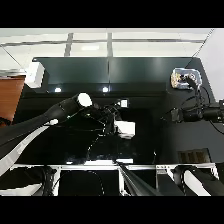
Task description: Fold the box and place the chain.
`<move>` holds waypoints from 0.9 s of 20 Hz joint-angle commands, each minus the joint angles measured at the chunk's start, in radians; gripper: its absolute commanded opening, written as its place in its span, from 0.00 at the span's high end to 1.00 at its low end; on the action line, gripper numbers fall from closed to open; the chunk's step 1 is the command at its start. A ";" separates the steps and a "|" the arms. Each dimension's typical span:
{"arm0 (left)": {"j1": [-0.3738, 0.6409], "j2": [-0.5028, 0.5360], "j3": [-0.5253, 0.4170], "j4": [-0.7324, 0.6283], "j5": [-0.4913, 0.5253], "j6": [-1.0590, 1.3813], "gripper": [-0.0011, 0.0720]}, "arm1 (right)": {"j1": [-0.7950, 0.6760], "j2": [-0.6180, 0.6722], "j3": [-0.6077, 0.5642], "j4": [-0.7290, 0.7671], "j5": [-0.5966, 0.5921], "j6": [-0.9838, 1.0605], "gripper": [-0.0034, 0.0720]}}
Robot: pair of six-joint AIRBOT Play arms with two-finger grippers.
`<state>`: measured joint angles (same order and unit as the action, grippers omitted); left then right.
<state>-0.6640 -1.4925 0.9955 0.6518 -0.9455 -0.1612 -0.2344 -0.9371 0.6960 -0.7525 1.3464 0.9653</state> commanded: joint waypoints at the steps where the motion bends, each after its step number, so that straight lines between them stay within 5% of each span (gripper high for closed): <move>1: -0.026 -0.003 0.001 0.051 0.008 0.008 0.01 | 0.000 0.001 0.000 0.000 -0.006 0.000 0.94; 7: -0.121 -0.035 0.001 0.212 0.184 -0.110 0.04 | 0.000 0.001 0.000 0.000 -0.031 0.001 0.94; 10: -0.122 -0.014 0.024 0.340 0.105 -0.372 0.39 | 0.000 0.001 0.000 0.000 -0.031 0.007 0.94; 12: -0.097 0.033 0.032 0.543 0.027 -0.623 0.45 | 0.000 0.001 0.000 0.000 -0.031 0.007 0.94; 15: 0.042 0.131 0.032 0.761 -0.156 -0.817 0.45 | 0.000 0.001 0.000 0.000 -0.036 0.007 0.94; 18: 0.318 0.223 0.031 0.816 -0.296 -0.927 0.45 | 0.000 0.001 0.000 -0.001 -0.050 0.007 0.94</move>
<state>-0.5415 -1.3468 1.0252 1.3308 -1.0809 -0.9035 -0.2344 -0.9371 0.6960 -0.7532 1.3071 0.9703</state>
